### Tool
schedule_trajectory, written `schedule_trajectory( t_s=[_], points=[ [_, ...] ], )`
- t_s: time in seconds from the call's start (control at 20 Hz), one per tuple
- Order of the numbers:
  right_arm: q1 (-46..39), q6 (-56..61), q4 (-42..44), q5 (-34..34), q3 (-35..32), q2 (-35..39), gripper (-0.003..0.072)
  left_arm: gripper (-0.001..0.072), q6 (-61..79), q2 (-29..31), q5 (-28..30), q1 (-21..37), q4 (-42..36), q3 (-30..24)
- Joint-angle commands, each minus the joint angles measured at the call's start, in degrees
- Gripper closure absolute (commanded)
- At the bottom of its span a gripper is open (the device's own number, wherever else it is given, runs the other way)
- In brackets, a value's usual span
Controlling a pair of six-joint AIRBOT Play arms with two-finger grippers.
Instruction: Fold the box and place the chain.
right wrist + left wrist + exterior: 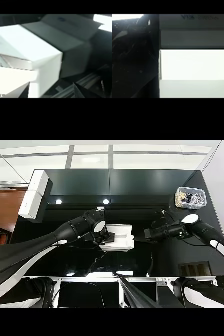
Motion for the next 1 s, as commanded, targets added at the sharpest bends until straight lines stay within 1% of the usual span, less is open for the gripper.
schedule_trajectory(
  t_s=[0.0, 0.15, 0.3, 0.4, 0.45, 0.5, 0.6, 0.7, 0.95],
  points=[
    [0.76, -0.46, -0.31, 3.58, 2.69, -0.09, 0.0079, 0.0683, -0.04, -0.04, 0.00, 0.07, 0.02, 0.04],
    [4.87, 1.97, -1.03, 1.18, 2.78, -0.11, 0.0080, 0.0683, -0.04, -0.04, 0.00, 0.07, 0.02, 0.04],
    [9.35, 11.76, -3.08, -4.28, 2.80, -0.09, 0.0081, 0.0683, -0.04, -0.04, 0.02, 0.07, 0.02, 0.04],
    [11.89, 15.67, -3.74, -6.19, 2.80, -0.09, 0.0083, 0.0683, -0.04, -0.04, 0.00, 0.07, 0.02, 0.04],
    [13.16, 16.90, -3.91, -7.17, 2.84, -0.09, 0.0165, 0.0683, -0.04, -0.04, 0.02, 0.07, 0.02, 0.04],
    [14.29, 18.18, -4.87, -8.13, 3.06, -0.11, 0.0205, 0.0683, -0.04, -0.04, 0.02, 0.07, 0.02, 0.04],
    [16.70, 23.08, -9.27, -10.05, 3.96, -0.11, 0.0205, 0.0683, -0.04, -0.04, 0.02, 0.07, 0.02, 0.04],
    [19.65, 28.83, -15.74, -11.13, 6.03, -0.11, 0.0205, 0.0683, -0.04, -0.04, 0.00, 0.07, 0.02, 0.04],
    [26.14, 41.83, -29.64, -11.63, 11.67, -0.11, 0.0205, 0.0683, -0.04, -0.04, 0.02, 0.07, 0.02, 0.04]
  ],
)
